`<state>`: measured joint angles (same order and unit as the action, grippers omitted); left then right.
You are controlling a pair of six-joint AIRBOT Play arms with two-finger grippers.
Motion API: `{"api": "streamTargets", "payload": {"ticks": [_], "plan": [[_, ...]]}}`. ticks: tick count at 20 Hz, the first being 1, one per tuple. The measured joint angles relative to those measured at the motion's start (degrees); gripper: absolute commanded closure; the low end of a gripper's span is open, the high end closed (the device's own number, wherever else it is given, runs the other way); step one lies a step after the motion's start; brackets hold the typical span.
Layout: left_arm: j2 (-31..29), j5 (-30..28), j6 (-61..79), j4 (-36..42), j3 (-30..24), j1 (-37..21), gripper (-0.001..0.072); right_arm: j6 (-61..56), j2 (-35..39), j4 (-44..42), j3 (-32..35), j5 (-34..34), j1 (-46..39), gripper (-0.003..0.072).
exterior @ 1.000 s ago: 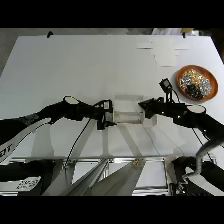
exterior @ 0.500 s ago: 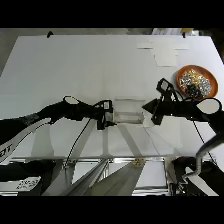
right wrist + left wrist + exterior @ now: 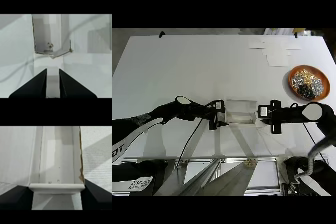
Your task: Fold the box and place the chain.
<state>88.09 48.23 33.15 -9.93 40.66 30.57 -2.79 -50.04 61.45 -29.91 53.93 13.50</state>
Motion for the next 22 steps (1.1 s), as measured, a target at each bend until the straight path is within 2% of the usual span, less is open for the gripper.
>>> {"api": "streamTargets", "payload": {"ticks": [9,10,11,12,22], "plan": [[0.0,0.02,-0.02,0.02,0.0,0.0,0.0501,5.88,-6.25,-0.52,1.36,-5.14,1.42,0.0543],[0.0,0.0,-0.02,0.02,0.0,0.0,0.0501,6.67,-6.69,-1.55,1.4,-5.55,1.42,0.0555],[0.0,0.0,-0.02,0.02,0.0,0.0,0.0501,7.32,-7.02,-2.34,1.46,-5.9,1.42,0.0605],[0.0,0.0,-0.02,0.02,0.0,0.0,0.05,7.76,-7.26,-3.39,1.49,-6.4,1.42,0.0613],[0.0,0.02,-0.04,0.02,0.0,0.0,0.0501,11.47,-9.9,-13.18,2.29,-8.02,1.44,0.0608]]}}
